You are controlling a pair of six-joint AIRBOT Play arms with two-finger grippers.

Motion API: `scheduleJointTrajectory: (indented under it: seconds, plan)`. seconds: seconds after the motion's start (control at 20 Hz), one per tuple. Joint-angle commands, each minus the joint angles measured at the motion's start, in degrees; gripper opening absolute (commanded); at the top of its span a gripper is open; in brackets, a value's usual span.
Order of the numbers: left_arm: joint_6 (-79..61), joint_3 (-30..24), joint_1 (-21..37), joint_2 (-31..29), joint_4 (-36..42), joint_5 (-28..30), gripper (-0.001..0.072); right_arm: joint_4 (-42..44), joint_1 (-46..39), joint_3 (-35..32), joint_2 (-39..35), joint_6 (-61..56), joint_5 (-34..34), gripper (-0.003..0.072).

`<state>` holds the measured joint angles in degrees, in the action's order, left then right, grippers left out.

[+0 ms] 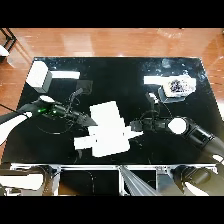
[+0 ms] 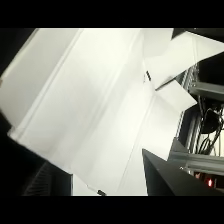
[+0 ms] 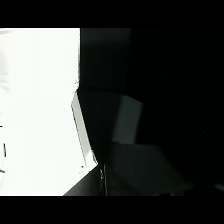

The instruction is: Fold the box and place the chain.

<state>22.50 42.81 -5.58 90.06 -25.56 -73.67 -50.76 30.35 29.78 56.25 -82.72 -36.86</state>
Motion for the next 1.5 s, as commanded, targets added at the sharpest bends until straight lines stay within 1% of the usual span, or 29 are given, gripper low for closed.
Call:
scheduleJointTrajectory:
  seconds: [0.0,0.05,0.35,0.45,0.55,0.6,0.65,0.75,0.85,0.9,0.95,1.0,1.05,1.1,1.15,1.3,1.4,1.45]
  plan:
    - [-6.3,1.0,-0.8,0.7,-1.5,-2.1,0.0627,-0.4,0.0,0.0,0.0,0.0,-0.2,0.0018]
    - [-6.3,1.0,-1.1,0.7,-2.5,-2.1,0.0626,-0.4,0.0,0.0,0.0,0.0,0.0,0.0018]
    - [-5.3,1.0,-4.2,0.7,-2.4,-2.7,0.0616,-0.5,0.0,0.0,0.0,0.0,0.7,0.0019]
    - [-4.8,1.0,-4.8,0.7,-2.4,-3.7,0.0616,-0.5,0.0,0.0,0.0,0.0,1.3,0.0019]
    - [-3.3,1.0,-5.2,0.7,-2.2,-3.3,0.0615,-0.5,0.0,0.0,0.0,0.0,1.6,0.0018]
    - [-2.7,1.0,-5.5,0.7,-2.3,-2.5,0.0595,-0.5,0.0,0.0,0.0,0.0,1.6,0.0019]
    - [-2.7,1.0,-5.7,0.7,-2.3,-1.9,0.0524,-0.5,0.0,0.0,0.0,0.0,1.6,0.0018]
    - [-2.7,1.0,-5.7,0.7,-2.3,-1.7,0.043,-0.5,0.0,0.0,0.0,0.0,1.5,0.0019]
    - [-2.7,1.0,-5.7,0.7,-2.5,-1.7,0.0388,-0.5,0.0,0.0,0.0,0.0,1.5,0.0019]
    - [-2.7,1.0,-5.7,0.7,-2.5,-1.7,0.0333,-0.5,0.0,0.0,0.0,0.0,1.5,0.0019]
    - [-2.7,1.0,-5.7,0.7,-2.5,-1.8,0.0308,-0.5,0.0,0.0,0.0,0.0,1.5,0.0019]
    - [-2.7,1.0,-5.7,0.7,-2.5,-2.1,0.0307,-0.5,0.0,0.0,0.0,0.0,1.3,0.002]
    - [-2.8,1.0,-5.7,0.7,-2.5,-2.7,0.0222,-0.6,0.0,0.0,0.0,0.0,0.9,0.002]
    - [-2.8,1.0,-5.7,0.7,-2.5,-3.1,0.0064,-0.5,0.0,0.0,0.0,0.0,0.9,0.002]
    - [-2.8,1.0,-5.7,0.7,-2.5,-3.1,0.0018,-0.6,0.0,0.0,0.0,0.0,0.9,0.002]
    - [-2.8,1.1,-5.7,0.6,-2.5,-3.1,0.0017,-2.7,-0.2,0.0,0.0,0.0,0.3,0.0028]
    - [-3.6,1.6,-5.8,0.6,-2.5,-4.1,0.0017,-4.2,-2.1,0.6,0.0,0.1,-4.3,0.0029]
    - [-6.1,2.1,-6.1,0.5,-2.5,-5.9,0.0016,-6.3,-3.5,1.3,0.0,0.1,-7.8,0.0028]
